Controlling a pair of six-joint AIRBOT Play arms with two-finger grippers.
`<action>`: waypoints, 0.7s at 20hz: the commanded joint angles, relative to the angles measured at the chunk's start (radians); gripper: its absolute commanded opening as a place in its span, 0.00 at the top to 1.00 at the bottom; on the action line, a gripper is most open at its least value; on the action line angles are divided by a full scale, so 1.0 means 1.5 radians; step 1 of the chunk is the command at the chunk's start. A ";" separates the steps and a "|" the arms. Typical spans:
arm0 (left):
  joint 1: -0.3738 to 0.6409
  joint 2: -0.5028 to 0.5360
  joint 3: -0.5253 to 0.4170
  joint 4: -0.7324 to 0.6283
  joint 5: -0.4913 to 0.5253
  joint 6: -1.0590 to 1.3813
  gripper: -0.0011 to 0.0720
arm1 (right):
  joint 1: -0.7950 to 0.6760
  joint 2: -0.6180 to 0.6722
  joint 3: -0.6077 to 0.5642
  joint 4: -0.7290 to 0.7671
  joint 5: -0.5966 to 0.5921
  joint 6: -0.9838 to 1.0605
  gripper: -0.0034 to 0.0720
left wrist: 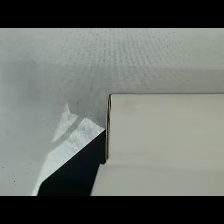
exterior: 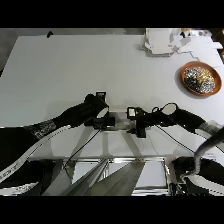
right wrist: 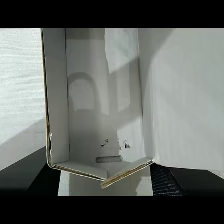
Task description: Fold the box and place the chain.
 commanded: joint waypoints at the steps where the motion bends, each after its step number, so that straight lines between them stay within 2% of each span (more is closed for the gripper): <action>1: -0.001 -0.001 0.000 0.008 0.009 0.002 0.98 | 0.000 0.001 0.000 0.001 0.000 0.000 0.42; 2: -0.001 -0.001 0.000 0.008 0.009 0.002 0.97 | 0.000 0.001 0.000 0.001 0.000 0.000 0.42; 3: 0.000 0.001 0.000 0.008 0.009 0.003 0.91 | 0.000 0.001 0.000 0.001 0.000 0.000 0.42; 5: 0.005 0.011 0.000 0.007 0.008 0.012 0.62 | 0.000 0.001 0.000 0.001 0.000 0.000 0.42; 6: 0.010 0.021 0.000 0.007 0.008 0.027 0.60 | 0.000 0.001 0.000 0.001 0.000 0.000 0.42; 14: 0.048 0.090 0.000 0.003 0.000 0.099 0.60 | 0.000 0.001 0.000 0.001 0.001 0.000 0.42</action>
